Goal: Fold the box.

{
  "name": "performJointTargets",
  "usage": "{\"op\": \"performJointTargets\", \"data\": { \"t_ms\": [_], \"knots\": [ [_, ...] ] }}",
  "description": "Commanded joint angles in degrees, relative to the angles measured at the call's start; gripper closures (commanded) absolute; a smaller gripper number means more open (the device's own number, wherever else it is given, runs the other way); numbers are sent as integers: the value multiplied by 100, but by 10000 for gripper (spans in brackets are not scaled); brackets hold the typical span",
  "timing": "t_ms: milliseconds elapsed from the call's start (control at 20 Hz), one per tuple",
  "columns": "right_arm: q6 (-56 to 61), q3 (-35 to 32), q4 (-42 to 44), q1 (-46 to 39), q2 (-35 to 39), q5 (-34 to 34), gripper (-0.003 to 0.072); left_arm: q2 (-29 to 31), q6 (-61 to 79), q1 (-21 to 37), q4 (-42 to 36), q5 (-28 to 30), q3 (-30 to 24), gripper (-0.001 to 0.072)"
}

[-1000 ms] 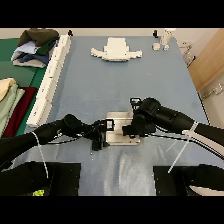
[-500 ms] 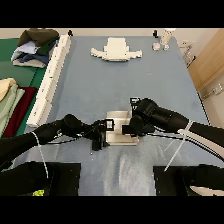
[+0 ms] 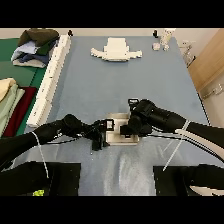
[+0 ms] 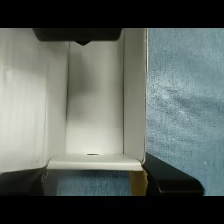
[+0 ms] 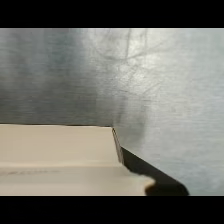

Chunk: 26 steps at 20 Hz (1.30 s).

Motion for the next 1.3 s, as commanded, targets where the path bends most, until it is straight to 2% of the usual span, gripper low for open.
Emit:
{"op": "performJointTargets", "data": {
  "t_ms": [0,200,300,450,500,600,700,750,800,850,1050,1250],
  "knots": [
    [7,4,-46,-2,7,-321,229,-4,-2,2,2,-4,2,288],
    [7,2,-50,-4,7,-378,252,-4,-2,2,0,-4,2,288],
    [7,2,-50,-4,7,-474,363,-4,-2,2,2,-4,2,288],
    [2,-4,-11,35,7,-476,367,-4,-2,2,0,-4,2,288],
    [2,-4,-66,61,7,-474,428,-4,-2,2,2,-7,2,288],
    [-4,-4,-72,59,7,-470,683,-4,-2,2,0,-4,2,288],
    [-4,-4,-72,59,7,-426,682,-4,-2,2,2,-7,2,288],
    [-7,-4,-72,59,7,-417,525,-4,-2,2,0,-7,2,288],
    [-35,-2,-70,59,7,-420,189,-4,-2,2,2,-4,2,288],
    [-116,-2,-72,59,7,-424,104,-4,-2,2,2,-4,2,288],
    [-273,39,-61,59,11,-562,105,-4,-2,2,0,-4,2,288],
    [-496,492,-151,55,205,-866,105,-4,-2,2,0,-4,2,288]
  ]
}}
